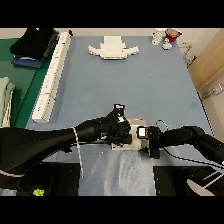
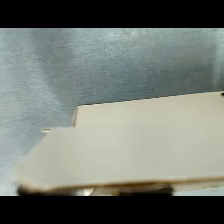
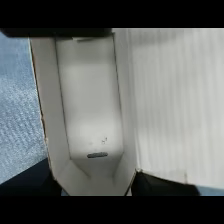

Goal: Fold the box.

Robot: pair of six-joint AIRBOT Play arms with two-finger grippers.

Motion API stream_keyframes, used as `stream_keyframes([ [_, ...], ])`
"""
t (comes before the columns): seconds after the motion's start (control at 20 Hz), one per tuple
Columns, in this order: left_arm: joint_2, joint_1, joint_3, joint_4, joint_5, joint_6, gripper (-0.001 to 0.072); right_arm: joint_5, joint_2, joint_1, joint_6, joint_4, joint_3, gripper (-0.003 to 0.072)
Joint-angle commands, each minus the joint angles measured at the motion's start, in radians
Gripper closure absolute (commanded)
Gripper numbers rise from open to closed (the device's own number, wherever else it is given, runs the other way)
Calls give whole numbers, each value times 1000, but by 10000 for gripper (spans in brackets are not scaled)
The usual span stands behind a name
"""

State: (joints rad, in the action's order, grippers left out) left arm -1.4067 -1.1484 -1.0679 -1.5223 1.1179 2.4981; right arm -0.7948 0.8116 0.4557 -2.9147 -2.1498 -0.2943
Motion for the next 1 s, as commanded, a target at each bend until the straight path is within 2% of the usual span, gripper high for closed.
stream_keyframes([
  [0.0, -9, -5, -12, -5, -1, 13, 504, 0, 0, 1, 0, 0, 0, 187],
  [0.15, -9, -13, -13, -4, -18, 14, 505, 0, 0, 1, 0, 0, 1, 187],
  [0.25, -9, -18, -13, -5, -18, 14, 603, 0, 0, 1, 0, 0, 0, 187],
  [0.35, -9, -18, -13, -6, -15, 22, 606, 0, 0, 1, 0, 0, 0, 187],
  [0.4, -9, -18, -13, -11, -8, 43, 688, 0, 0, 1, 0, 0, 0, 187],
  [0.7, -9, -18, -13, -11, -7, 42, 695, 0, 0, 1, 0, 0, 0, 187],
  [0.75, -9, -18, -13, -11, -7, 41, 678, 0, 0, 1, 0, 0, 0, 187],
  [0.8, -9, -18, -13, -11, -6, 40, 419, 0, 0, 1, 0, 0, 0, 187],
  [0.85, -9, -18, -13, -8, -3, 42, 209, 0, 0, 1, 0, 0, 0, 187],
  [0.95, -9, -18, -13, -8, 12, 42, 233, 0, 0, 1, 0, 0, 0, 187],
])
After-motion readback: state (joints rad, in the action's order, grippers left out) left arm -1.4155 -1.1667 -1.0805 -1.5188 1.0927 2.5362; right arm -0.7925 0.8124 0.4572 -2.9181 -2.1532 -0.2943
